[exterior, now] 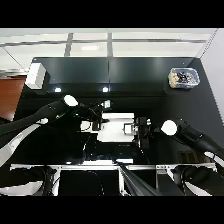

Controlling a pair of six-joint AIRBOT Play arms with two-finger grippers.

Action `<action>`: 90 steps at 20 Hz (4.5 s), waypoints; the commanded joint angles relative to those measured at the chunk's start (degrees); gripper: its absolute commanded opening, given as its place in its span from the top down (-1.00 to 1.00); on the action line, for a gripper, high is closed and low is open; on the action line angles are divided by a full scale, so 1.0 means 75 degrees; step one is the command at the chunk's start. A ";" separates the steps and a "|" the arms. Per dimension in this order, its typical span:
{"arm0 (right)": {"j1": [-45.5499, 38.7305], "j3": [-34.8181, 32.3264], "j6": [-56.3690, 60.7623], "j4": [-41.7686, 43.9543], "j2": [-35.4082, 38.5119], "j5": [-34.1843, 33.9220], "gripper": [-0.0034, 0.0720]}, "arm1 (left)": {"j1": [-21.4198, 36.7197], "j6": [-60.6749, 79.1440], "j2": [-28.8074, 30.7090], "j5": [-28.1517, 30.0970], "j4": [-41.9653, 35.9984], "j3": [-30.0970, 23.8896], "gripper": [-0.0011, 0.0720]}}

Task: Fold the box and place the chain.

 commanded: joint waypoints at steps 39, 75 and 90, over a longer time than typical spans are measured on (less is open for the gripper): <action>-0.1355 0.0956 -0.0947 0.1434 -0.0105 0.0726 -0.96 | 0.0000 -0.0012 -0.0006 -0.0050 -0.0023 -0.0003 0.91; -0.1483 0.0589 -0.2503 0.2398 -0.1716 0.0428 -0.96 | 0.0000 -0.0012 -0.0006 -0.0227 -0.0026 -0.0003 0.91; -0.1411 0.0589 -0.2503 0.2256 -0.1719 0.0449 -0.30 | 0.0000 -0.0012 -0.0006 -0.0213 -0.0029 -0.0003 0.91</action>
